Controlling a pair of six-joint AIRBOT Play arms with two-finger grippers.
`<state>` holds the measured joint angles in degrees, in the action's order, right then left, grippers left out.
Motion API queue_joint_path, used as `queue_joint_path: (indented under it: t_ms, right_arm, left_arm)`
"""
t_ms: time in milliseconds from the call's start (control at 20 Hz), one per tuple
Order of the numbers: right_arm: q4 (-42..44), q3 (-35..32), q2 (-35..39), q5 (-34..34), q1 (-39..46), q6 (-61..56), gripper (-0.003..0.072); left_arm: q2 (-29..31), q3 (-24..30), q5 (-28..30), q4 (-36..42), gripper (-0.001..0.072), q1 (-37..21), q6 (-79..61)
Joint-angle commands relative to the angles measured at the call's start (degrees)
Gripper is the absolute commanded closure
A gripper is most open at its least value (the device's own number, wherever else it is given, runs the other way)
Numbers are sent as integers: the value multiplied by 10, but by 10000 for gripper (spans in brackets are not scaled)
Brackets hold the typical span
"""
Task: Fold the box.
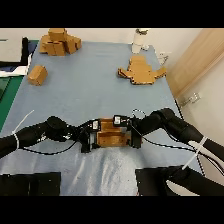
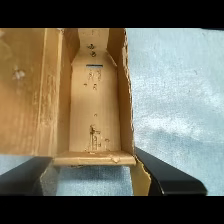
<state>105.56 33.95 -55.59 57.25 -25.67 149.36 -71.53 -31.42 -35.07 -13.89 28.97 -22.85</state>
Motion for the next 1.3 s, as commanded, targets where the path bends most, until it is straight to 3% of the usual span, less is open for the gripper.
queue_joint_path:
  t_ms: [0,200,400,650,900,1250]
  right_arm:
    - [-17,1,37,66,0,-41,-23]
    - [8,1,90,165,0,-121,-23]
    - [126,1,122,214,0,-235,-23]
    - [170,1,124,212,0,-364,-23]
    - [170,1,124,208,0,-375,-23]
    - [171,1,123,203,0,-376,-23]
  left_arm:
    - [0,-1,0,0,121,0,0]
    - [0,-1,0,0,121,0,0]
    - [0,-1,0,0,121,0,0]
    - [0,-1,0,0,121,0,0]
    - [0,-1,-1,6,121,0,0]
    - [0,-1,-46,6,120,0,-1]
